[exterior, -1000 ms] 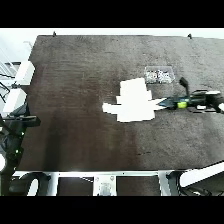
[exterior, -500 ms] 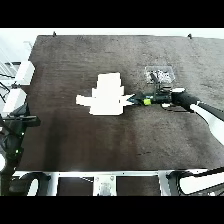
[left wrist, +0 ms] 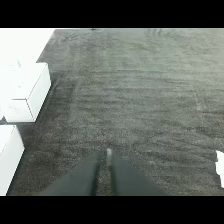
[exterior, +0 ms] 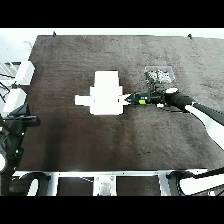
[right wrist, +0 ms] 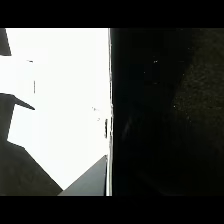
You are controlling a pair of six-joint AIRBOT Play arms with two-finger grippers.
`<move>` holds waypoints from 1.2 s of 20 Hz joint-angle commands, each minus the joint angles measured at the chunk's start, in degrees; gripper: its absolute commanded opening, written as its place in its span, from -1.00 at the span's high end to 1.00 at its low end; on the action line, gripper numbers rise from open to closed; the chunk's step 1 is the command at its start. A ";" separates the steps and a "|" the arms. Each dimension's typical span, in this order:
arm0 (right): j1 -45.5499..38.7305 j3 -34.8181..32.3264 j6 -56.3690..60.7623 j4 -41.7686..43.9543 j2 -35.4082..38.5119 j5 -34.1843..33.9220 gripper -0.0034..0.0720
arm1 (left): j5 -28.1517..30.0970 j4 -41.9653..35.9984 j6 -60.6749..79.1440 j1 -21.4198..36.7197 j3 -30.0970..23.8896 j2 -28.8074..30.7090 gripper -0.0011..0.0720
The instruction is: Fold the box and place the chain.
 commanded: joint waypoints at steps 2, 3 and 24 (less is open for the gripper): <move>0.42 -0.33 -0.22 -0.07 0.26 -0.87 0.89 | -5.46 0.59 0.07 0.02 0.44 0.00 -0.70; 0.55 -0.33 -0.22 0.04 0.50 -0.90 0.89 | -8.83 0.90 0.11 0.02 1.22 0.00 -0.70; 1.81 -1.97 -8.94 -0.15 1.62 -9.92 0.89 | -73.77 32.41 -38.16 -5.22 88.19 -89.39 -0.70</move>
